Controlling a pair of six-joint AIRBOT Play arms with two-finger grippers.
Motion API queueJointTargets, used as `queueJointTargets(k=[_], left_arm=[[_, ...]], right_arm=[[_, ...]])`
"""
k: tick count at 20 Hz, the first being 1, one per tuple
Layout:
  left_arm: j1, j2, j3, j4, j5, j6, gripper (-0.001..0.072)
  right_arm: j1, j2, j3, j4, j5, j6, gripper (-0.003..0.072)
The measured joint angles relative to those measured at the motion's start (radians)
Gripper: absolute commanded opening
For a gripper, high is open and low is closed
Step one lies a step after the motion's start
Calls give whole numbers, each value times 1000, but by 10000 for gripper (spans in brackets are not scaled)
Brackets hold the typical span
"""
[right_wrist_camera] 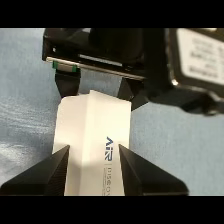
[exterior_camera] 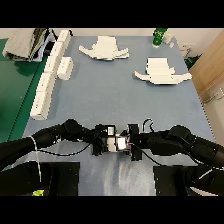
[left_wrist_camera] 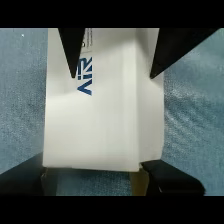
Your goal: Fold the box.
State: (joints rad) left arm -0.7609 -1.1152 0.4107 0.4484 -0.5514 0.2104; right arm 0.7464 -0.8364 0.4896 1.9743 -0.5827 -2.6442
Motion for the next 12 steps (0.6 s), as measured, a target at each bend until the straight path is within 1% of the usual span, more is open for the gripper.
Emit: queueJointTargets(k=[8,12], left_arm=[[0,0,0,0,0,0,452],[0,0,0,0,0,-1,452]], right_arm=[[8,-37,-8,-36,26,0,491],[8,-26,-9,-50,25,-1,490]])
